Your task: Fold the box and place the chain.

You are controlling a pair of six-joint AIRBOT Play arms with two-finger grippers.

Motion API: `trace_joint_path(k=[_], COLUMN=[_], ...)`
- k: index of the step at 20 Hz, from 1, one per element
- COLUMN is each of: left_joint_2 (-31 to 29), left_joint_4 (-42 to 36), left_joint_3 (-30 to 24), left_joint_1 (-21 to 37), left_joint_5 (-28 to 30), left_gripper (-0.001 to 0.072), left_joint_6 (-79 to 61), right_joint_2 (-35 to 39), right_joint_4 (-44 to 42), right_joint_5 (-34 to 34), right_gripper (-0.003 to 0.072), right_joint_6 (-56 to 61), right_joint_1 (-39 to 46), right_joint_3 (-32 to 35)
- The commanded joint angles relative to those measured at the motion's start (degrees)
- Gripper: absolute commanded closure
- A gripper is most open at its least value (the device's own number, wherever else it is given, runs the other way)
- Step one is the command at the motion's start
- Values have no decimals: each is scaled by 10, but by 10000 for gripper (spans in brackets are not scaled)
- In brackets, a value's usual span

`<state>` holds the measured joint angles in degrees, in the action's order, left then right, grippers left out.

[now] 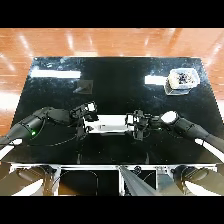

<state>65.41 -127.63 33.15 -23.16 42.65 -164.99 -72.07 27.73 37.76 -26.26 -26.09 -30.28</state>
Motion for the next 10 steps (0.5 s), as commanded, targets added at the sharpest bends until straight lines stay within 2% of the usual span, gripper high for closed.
trace_joint_path(k=[1, 10], left_joint_2=[1, 2], left_joint_4=[-10, -8], left_joint_3=[0, 0], left_joint_1=[1, -15], left_joint_5=[1, 2], left_gripper=[80, 88], left_joint_6=[0, -34], right_joint_2=[0, 0], right_joint_4=[0, 0], right_joint_5=[-2, -2], right_gripper=[130, 130], right_joint_6=[2, 2], right_joint_1=[0, 0], right_joint_3=[0, 0])
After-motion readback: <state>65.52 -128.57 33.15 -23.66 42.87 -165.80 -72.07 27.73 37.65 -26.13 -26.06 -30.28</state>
